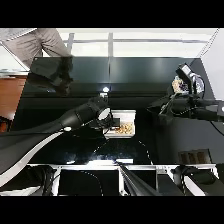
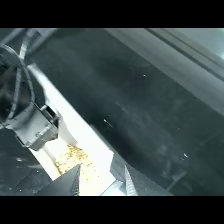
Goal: Fold the box and place the chain.
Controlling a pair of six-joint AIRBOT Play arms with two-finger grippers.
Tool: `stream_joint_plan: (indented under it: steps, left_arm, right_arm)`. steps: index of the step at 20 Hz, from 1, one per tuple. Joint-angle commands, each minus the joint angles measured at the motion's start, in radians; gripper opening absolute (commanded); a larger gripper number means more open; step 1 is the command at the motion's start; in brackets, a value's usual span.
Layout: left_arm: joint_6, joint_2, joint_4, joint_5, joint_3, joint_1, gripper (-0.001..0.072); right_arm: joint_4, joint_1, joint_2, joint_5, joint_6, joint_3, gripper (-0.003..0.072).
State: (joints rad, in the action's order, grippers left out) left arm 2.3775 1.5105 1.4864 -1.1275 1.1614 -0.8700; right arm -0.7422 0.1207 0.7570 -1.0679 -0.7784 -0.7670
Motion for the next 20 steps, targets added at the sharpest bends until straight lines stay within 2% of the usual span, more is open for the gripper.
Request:
stream_joint_plan:
  steps: [1,4,7,9,10,12,13,14,15,16,17,18,20]
  left_arm:
    - [-0.210,-0.042,-0.005,-0.102,0.047,0.002,0.0451]
    - [-0.502,-0.158,-0.001,-0.256,0.032,0.006,0.0451]
    - [-0.668,-0.320,0.051,-0.286,-0.075,0.072,0.0451]
    - [-0.730,-0.431,0.004,-0.196,-0.201,0.204,0.0451]
    - [-0.779,-0.480,-0.082,-0.098,-0.280,0.293,0.0451]
    - [-0.932,-0.544,-0.350,0.145,-0.439,0.464,0.0448]
    - [-1.075,-0.554,-0.496,0.240,-0.509,0.535,0.0448]
    - [-1.257,-0.544,-0.632,0.267,-0.555,0.584,0.0448]
    - [-1.484,-0.524,-0.756,0.237,-0.582,0.611,0.0448]
    - [-1.740,-0.494,-0.846,0.161,-0.592,0.613,0.0468]
    - [-1.958,-0.462,-0.883,0.101,-0.592,0.594,0.0657]
    - [-2.129,-0.436,-0.889,0.089,-0.593,0.566,0.0714]
    - [-2.411,-0.399,-0.858,0.142,-0.591,0.502,0.0714]
  right_arm:
    - [-0.004,-0.056,-0.003,-0.033,-0.001,-0.004,0.0339]
    - [-0.006,-0.065,-0.003,-0.032,-0.001,-0.004,0.0339]
    - [-0.021,-0.064,-0.003,-0.032,-0.004,-0.004,0.0339]
    - [-0.022,-0.064,-0.003,-0.031,-0.004,-0.004,0.0339]
    - [-0.022,-0.064,-0.003,-0.029,-0.004,-0.004,0.0338]
    - [-0.021,-0.064,-0.003,-0.027,-0.018,-0.004,0.0338]
    - [-0.021,-0.064,-0.003,-0.028,-0.020,-0.004,0.0338]
    - [-0.022,-0.064,-0.003,-0.029,-0.028,-0.004,0.0339]
    - [-0.022,-0.064,-0.003,-0.029,-0.030,-0.004,0.0339]
    - [-0.021,-0.064,-0.003,-0.030,-0.030,-0.004,0.0338]
    - [-0.022,-0.064,-0.003,-0.027,-0.030,-0.004,0.0338]
    - [-0.023,-0.064,-0.003,-0.023,-0.030,-0.004,0.0338]
    - [-0.023,-0.064,-0.003,-0.024,-0.030,-0.004,0.0339]
